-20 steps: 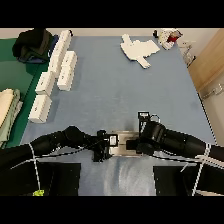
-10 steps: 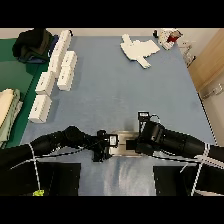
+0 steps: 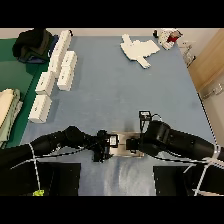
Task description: Fold the box.
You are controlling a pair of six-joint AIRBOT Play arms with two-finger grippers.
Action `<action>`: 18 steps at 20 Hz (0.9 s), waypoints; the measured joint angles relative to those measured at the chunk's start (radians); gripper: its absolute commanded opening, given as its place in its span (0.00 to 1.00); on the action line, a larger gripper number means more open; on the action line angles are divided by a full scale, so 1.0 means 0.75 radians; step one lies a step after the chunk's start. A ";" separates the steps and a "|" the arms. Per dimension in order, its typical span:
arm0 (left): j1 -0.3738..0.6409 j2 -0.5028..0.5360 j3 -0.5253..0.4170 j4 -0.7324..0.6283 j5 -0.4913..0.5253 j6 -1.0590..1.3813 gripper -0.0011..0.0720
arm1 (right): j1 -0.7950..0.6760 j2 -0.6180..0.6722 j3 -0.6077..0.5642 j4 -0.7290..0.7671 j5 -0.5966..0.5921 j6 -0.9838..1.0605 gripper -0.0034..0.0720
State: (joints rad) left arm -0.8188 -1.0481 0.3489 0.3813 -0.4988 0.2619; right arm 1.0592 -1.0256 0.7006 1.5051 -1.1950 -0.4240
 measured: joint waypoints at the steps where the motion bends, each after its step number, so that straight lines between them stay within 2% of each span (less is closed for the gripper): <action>1: 0.000 0.001 0.000 0.000 0.000 0.000 0.57 | 0.000 0.042 0.000 0.000 -0.009 0.000 0.67; 3: 0.000 0.000 0.000 0.000 -0.001 -0.001 0.57 | -0.001 0.143 0.000 -0.005 -0.031 0.002 0.66; 4: 0.000 0.000 0.000 0.001 -0.001 -0.001 0.57 | -0.008 0.198 0.000 -0.014 -0.048 0.002 0.61; 7: 0.000 0.000 0.000 0.000 -0.001 -0.001 0.57 | -0.075 0.327 -0.003 -0.085 -0.170 -0.008 0.39; 9: 0.000 0.000 0.000 0.000 -0.001 -0.001 0.57 | -0.174 0.374 -0.013 -0.132 -0.232 -0.079 0.14; 11: 0.000 0.000 0.000 0.000 -0.001 -0.001 0.57 | -0.313 0.384 -0.031 -0.150 -0.243 -0.200 0.07; 13: 0.000 0.000 0.000 0.000 -0.001 -0.001 0.57 | -0.488 0.352 -0.046 -0.135 -0.194 -0.364 0.05; 15: 0.000 0.000 0.000 0.001 -0.001 -0.002 0.57 | -0.688 0.277 -0.054 -0.040 -0.099 -0.576 0.05; 18: 0.000 0.001 0.000 0.000 -0.001 -0.002 0.57 | -0.990 0.095 -0.053 0.341 0.050 -1.017 0.05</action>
State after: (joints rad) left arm -0.8188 -1.0477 0.3489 0.3813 -0.4995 0.2607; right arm 0.3168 -0.9543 0.6609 1.7611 -1.1576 -1.1866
